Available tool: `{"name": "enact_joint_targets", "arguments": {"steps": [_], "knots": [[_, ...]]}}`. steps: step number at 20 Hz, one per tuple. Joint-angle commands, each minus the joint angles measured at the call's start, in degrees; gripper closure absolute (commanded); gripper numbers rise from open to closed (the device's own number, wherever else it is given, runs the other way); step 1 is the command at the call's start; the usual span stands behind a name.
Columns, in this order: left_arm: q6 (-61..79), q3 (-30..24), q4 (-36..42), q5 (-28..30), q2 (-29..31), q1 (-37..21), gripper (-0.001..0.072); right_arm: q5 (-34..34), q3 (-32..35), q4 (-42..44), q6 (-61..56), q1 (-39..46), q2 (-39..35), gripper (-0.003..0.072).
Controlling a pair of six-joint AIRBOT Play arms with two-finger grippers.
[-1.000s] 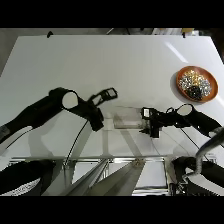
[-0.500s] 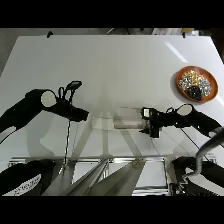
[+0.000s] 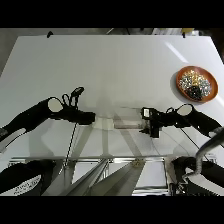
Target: Fold the box and place the chain.
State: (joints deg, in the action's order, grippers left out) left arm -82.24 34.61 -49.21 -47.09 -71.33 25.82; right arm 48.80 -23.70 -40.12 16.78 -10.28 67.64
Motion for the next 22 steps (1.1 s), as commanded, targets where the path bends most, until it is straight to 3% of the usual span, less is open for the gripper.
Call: {"name": "enact_joint_targets", "arguments": {"steps": [1, 8, 12, 15, 21, 22], "knots": [[4.59, -0.17, 7.78, 1.09, -0.57, 2.89, 0.0706, 0.02, 0.02, 0.00, -0.02, 0.00, -0.02, 0.0345], [7.50, -0.04, 14.91, 5.07, -0.26, 8.44, 0.0687, 0.02, 0.02, 0.00, -0.02, 0.00, -0.02, 0.0345], [7.63, 0.76, 16.24, 6.64, -0.26, 10.23, 0.0613, 0.02, 0.02, 0.00, -0.02, 0.00, -0.02, 0.0345], [7.63, 2.01, 16.28, 7.30, -0.26, 11.34, 0.0496, 0.02, 0.02, 0.00, 0.00, 0.00, -0.02, 0.0345], [7.37, 4.98, 16.22, 7.45, -0.26, 12.50, 0.0474, 0.02, 0.02, 0.00, 0.00, 0.00, -0.02, 0.0345], [7.37, 4.98, 16.15, 7.45, -0.28, 12.50, 0.0430, 0.02, 0.02, 0.00, 0.00, 0.00, -0.02, 0.0345]]}}
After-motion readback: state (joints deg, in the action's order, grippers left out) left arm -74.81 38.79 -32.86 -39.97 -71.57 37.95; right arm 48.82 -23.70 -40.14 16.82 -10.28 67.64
